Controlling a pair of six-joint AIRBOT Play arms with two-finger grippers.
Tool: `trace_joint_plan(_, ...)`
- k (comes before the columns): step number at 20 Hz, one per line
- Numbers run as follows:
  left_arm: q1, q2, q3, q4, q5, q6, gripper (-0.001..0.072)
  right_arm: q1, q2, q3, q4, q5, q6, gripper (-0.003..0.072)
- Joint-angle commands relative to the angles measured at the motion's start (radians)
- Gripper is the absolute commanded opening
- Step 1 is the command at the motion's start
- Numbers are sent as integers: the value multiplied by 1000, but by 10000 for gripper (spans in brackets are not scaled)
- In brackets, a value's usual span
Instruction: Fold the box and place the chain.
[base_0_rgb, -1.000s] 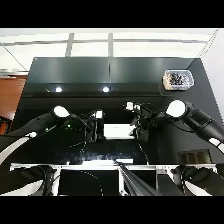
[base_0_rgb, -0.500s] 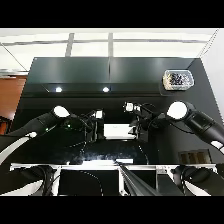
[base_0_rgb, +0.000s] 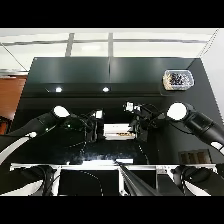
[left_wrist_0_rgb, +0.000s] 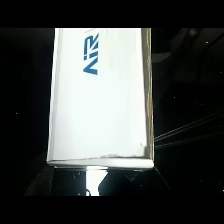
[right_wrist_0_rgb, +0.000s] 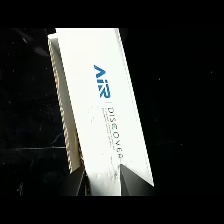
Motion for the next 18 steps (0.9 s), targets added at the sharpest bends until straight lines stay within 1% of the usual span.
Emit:
trace_joint_plan(1,0,0,1,0,0,1,277,1,-1,-1,1,18,6,233)
trace_joint_plan(4,0,0,1,0,0,1,277,1,-3,-4,2,24,7,237)
trace_joint_plan(5,0,0,1,0,-1,1,277,1,-3,-5,1,23,8,275)
trace_joint_plan(18,0,-1,1,0,0,1,277,1,-6,-28,2,7,15,276)
